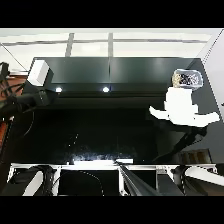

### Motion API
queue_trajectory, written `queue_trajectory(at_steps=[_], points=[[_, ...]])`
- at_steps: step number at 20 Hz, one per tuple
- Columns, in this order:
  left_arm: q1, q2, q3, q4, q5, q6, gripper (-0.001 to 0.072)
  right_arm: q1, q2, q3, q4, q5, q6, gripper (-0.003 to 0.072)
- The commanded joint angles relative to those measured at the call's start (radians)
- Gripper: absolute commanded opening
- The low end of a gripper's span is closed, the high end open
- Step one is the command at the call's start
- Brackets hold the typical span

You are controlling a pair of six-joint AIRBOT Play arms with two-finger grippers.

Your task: Fold the box and place the chain.

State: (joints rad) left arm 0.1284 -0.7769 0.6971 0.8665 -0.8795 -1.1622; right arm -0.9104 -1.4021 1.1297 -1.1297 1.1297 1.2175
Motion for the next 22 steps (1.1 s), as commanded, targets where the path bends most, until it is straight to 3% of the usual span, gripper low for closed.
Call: queue_trajectory(at_steps=[1, 4, 9, 13, 15, 18, 19, 22], points=[[-0.129, -0.119, 0.145, 0.318, -0.016, -0.183, 0.0698, -0.051, -0.192, 0.116, 0.19, 0.295, -0.179, 0.0706], [-0.286, -0.167, 0.195, 0.599, 0.024, -0.352, 0.0697, -0.048, -0.267, 0.119, 0.18, 0.35, -0.195, 0.0706], [-0.339, -0.19, 0.195, 0.608, 0.172, -0.353, 0.0696, -0.047, -0.331, 0.119, 0.186, 0.37, -0.252, 0.0706], [-0.339, -0.192, 0.194, 0.587, 0.199, -0.353, 0.0695, -0.016, -0.351, 0.119, 0.186, 0.38, -0.288, 0.0704], [-0.339, -0.193, 0.194, 0.587, 0.195, -0.353, 0.0696, 0.003, -0.358, 0.119, 0.183, 0.375, -0.295, 0.0508], [-0.339, -0.193, 0.194, 0.587, 0.195, -0.353, 0.0696, 0.02, -0.357, 0.127, 0.191, 0.395, -0.322, 0.0115], [-0.339, -0.193, 0.194, 0.587, 0.195, -0.353, 0.0695, 0.022, -0.355, 0.127, 0.192, 0.425, -0.34, 0.0051], [-0.339, -0.193, 0.194, 0.587, 0.195, -0.353, 0.0696, 0.034, -0.323, 0.12, 0.2, 0.461, -0.343, 0.0051]])
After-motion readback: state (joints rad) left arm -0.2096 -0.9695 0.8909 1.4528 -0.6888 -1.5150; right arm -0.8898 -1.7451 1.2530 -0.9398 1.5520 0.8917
